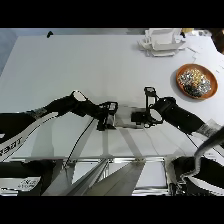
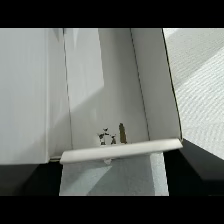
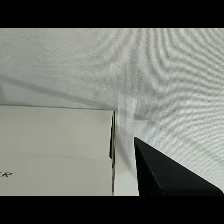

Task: Fold the box and place the chain.

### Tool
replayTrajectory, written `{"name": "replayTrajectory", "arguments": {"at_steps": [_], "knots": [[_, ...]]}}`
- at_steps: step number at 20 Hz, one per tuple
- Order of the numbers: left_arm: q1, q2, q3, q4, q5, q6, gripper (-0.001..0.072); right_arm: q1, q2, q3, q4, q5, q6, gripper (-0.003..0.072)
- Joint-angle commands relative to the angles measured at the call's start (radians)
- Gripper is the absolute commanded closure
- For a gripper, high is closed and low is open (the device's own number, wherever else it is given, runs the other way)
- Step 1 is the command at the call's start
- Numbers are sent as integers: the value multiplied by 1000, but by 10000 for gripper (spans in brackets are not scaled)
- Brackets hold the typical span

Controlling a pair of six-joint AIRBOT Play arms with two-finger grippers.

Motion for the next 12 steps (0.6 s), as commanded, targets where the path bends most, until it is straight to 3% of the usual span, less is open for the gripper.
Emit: {"name": "replayTrajectory", "arguments": {"at_steps": [1, 4, 6, 7, 9, 12], "knots": [[1, 0, 0, 0, 0, 0, 627, 19, -26, 1, -3, -13, 8, 329], [1, 0, 0, 0, 0, 0, 627, 36, -38, 1, -3, -14, 8, 405], [1, 0, 0, 0, 0, 0, 627, 36, -38, 1, -5, -2, 7, 512], [1, 0, 0, 0, 0, 0, 627, 36, -38, 1, -5, 0, 7, 530], [1, 0, 0, 0, 0, 0, 627, 36, -38, 1, -3, 0, 7, 669], [1, 0, 0, 0, 0, 0, 627, 36, -38, 1, -3, 1, 7, 669]]}}
